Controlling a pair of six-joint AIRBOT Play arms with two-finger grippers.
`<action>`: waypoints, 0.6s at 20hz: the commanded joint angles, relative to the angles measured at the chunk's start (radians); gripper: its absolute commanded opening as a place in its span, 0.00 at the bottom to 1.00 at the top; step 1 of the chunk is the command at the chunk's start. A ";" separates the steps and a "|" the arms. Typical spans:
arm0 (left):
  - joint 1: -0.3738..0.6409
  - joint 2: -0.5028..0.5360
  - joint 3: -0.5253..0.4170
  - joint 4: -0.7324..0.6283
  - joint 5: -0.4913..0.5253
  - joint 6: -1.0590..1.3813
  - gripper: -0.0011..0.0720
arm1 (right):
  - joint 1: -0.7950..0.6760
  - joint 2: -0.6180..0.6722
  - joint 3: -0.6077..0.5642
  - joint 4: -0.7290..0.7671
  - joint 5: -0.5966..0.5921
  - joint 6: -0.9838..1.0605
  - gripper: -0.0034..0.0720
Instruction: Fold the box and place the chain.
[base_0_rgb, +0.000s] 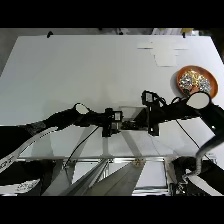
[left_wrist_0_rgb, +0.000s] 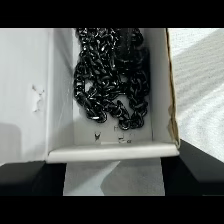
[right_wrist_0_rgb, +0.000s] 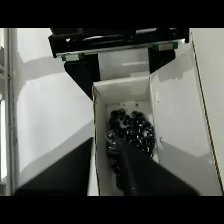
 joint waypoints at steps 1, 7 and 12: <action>0.000 0.001 0.000 0.000 0.000 0.000 0.39 | -0.017 -0.031 0.019 -0.016 -0.007 0.115 0.46; 0.000 0.001 0.000 0.000 0.000 0.000 0.39 | -0.143 -0.031 0.258 -0.069 0.200 0.188 0.24; 0.000 0.001 0.000 0.000 0.000 0.000 0.39 | -0.244 -0.037 0.308 -0.334 0.133 0.449 0.07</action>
